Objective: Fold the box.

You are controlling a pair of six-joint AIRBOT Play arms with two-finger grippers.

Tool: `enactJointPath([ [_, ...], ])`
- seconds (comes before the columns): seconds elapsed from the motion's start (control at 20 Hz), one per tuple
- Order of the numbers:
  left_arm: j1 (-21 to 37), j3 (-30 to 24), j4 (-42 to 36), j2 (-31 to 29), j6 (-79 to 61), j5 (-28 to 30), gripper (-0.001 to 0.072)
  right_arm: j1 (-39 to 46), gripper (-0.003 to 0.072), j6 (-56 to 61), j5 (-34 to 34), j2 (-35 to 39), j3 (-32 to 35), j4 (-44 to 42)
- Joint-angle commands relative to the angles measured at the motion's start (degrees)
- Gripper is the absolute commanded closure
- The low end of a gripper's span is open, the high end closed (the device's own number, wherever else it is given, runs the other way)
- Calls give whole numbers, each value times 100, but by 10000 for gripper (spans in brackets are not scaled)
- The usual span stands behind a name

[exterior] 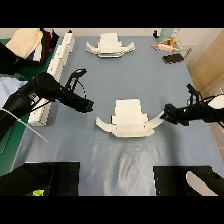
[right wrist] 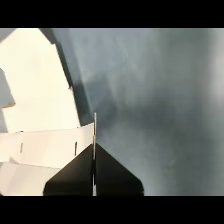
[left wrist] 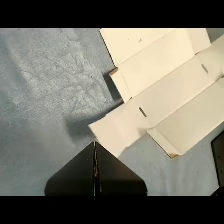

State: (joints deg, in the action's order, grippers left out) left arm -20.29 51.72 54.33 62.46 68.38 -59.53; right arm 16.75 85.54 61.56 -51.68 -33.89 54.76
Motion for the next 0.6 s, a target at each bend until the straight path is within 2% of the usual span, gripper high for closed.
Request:
enactJointPath([
  [0.0, 0, -98, -28, -68, -20, -46, 691, -81, 637, 201, -83, 354, 691, 181],
  [0.1, 0, -96, -33, -68, -15, -48, 690, -72, 256, 201, -116, 341, 656, 409],
  [0.15, 0, -96, -33, -66, -15, -59, 690, -66, 232, 203, -107, 339, 562, 684],
  [0.3, -2, -96, -33, -66, -15, -59, 690, -66, 232, 264, 55, 232, 157, 1327],
  [0.55, -4, -96, -33, -66, -20, -55, 690, -68, 240, -227, 732, -787, -590, 1290],
])
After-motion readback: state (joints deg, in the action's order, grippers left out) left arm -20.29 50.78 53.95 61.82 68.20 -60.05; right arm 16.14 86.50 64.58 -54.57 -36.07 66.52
